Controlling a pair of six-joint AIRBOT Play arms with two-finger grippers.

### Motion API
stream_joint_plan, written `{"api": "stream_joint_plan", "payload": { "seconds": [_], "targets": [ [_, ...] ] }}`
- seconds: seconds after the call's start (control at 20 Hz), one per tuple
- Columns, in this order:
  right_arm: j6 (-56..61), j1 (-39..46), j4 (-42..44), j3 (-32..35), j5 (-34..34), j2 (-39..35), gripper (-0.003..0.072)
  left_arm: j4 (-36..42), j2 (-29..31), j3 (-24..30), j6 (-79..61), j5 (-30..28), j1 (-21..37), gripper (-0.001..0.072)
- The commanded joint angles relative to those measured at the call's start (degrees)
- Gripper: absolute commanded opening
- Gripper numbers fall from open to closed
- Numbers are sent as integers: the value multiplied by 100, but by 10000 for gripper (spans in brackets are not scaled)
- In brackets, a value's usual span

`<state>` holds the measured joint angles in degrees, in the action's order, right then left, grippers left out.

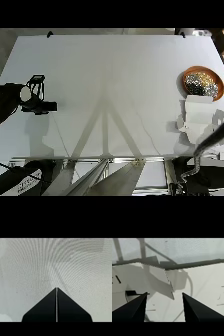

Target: Fold the box and place the chain.

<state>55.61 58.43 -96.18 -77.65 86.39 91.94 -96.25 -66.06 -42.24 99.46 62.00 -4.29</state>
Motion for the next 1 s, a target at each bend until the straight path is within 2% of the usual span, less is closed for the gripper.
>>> {"api": "stream_joint_plan", "payload": {
  "seconds": [0.0,0.3,0.4,0.45,0.55,0.7,0.75,0.95],
  "targets": [
    [-640,92,52,-63,-33,350,479,0,4,2,0,-2,7,13],
    [-796,92,424,-61,400,544,430,0,4,2,0,-2,7,13],
    [-813,92,835,-50,446,557,387,2,4,2,-2,-2,7,13],
    [-813,90,975,-33,459,566,337,0,4,2,-2,-2,7,13],
    [-809,92,940,-28,538,619,309,2,4,2,0,-2,7,13],
    [-903,92,1217,-28,599,627,42,0,4,2,0,-2,7,13],
    [-1019,87,1427,-28,669,627,16,2,4,2,0,-2,7,13],
    [-1296,-223,2804,-28,761,463,14,2,4,2,0,-2,7,13]
  ]
}}
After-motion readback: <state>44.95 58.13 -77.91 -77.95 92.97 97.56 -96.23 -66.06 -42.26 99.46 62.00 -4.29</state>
